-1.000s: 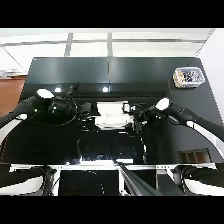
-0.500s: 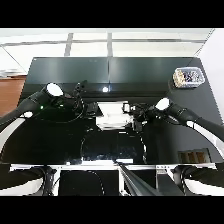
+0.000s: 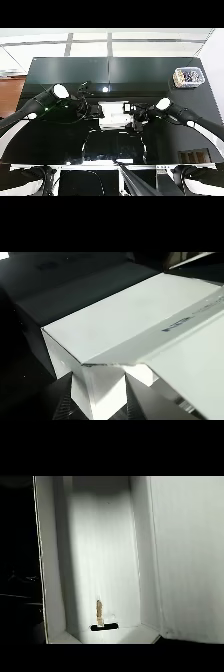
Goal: Fold the box and place the chain.
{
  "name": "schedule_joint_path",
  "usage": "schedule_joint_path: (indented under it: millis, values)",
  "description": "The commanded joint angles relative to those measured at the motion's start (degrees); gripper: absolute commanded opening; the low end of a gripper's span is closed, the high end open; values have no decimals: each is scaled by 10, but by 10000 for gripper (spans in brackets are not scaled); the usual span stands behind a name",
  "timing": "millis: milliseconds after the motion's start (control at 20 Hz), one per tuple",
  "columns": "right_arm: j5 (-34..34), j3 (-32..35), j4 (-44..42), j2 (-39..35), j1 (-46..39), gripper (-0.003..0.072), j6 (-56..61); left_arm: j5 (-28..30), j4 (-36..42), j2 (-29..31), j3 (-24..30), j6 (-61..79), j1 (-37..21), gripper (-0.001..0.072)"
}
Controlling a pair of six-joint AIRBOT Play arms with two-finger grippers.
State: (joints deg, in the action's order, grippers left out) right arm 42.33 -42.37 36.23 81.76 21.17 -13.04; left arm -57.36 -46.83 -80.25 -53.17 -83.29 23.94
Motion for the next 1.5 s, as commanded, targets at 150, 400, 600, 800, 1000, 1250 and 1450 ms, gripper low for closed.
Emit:
schedule_joint_path:
  millis: [150,400,600,800,1000,1250,1450]
  values:
    - [-1,0,-2,0,1,76,0,9,-63,0,0,-57,20,368]
    - [-1,0,-2,0,1,76,0,0,-67,0,-7,-57,20,368]
    - [-1,0,-2,0,1,76,0,-14,-136,-1,-34,-108,32,368]
    - [-1,0,-2,0,1,76,0,-16,-289,-8,-54,-235,89,368]
    - [-1,0,-2,0,1,76,0,-18,-352,-28,-67,-316,145,369]
    - [-1,0,-2,0,1,75,0,-58,-358,-71,-106,-393,164,367]
    - [-1,0,-2,0,1,76,0,-105,-368,-102,-153,-445,167,367]
